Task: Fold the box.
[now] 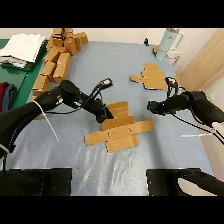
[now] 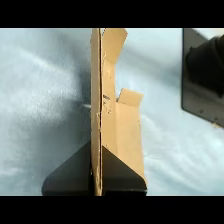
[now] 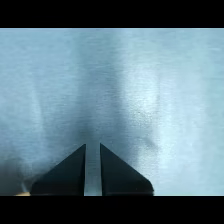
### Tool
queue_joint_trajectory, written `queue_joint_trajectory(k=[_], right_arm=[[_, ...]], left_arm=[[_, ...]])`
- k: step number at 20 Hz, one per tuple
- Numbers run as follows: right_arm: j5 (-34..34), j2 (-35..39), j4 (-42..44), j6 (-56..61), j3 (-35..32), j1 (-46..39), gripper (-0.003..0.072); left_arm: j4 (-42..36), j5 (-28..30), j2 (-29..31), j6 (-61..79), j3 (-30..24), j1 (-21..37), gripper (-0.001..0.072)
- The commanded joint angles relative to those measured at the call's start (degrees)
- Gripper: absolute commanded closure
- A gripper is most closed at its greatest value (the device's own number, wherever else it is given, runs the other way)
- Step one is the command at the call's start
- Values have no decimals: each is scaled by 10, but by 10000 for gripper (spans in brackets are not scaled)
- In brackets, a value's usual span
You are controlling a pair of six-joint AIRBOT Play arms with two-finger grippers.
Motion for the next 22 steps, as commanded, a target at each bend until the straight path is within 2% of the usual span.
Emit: queue_joint_trajectory(k=[1, 4, 9, 12, 19, 22], right_arm=[[3, 0, 28, 19, 4, -11, 547], [14, 1, 32, 19, 4, -3, 547], [32, 0, 25, 19, 4, 28, 547], [36, -1, 26, 19, 4, 28, 547], [35, -1, 26, 14, 4, 28, 547], [35, -1, 26, 13, 4, 28, 547]], left_arm=[[82, 54, 18, 38, -14, -53, 700], [75, 118, 19, 34, -47, -68, 700], [54, 159, 45, 36, -83, -85, 700], [54, 152, 46, 38, -89, -89, 700], [53, 94, 48, 38, -90, -88, 698], [54, 91, 48, 40, -88, -87, 698]])
